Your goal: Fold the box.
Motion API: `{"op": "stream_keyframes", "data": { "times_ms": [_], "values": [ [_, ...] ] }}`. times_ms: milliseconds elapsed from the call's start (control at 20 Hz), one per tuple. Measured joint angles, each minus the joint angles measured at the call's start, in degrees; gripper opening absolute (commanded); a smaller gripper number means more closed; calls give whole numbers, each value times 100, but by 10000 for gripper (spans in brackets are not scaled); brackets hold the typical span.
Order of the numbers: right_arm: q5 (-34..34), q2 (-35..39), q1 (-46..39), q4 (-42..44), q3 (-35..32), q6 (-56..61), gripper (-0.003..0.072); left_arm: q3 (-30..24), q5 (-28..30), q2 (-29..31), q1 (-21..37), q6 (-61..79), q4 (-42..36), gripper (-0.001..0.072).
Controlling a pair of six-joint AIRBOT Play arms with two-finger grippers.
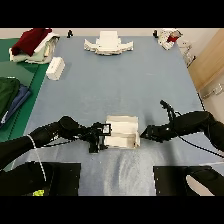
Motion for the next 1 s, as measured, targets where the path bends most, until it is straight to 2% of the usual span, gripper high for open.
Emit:
{"op": "stream_keyframes", "data": {
  "times_ms": [100,150,200,700,1000],
  "values": [
    [4,22,13,44,15,20,347,0,0,0,0,0,0,464],
    [9,28,39,63,17,22,405,0,0,0,0,0,0,464],
    [24,33,92,76,22,22,411,0,0,0,0,0,2,464],
    [570,-70,1198,-101,68,553,411,0,0,0,0,0,0,464],
    [645,-588,2177,-1499,737,1956,410,0,0,0,0,0,0,463]
  ]
}}
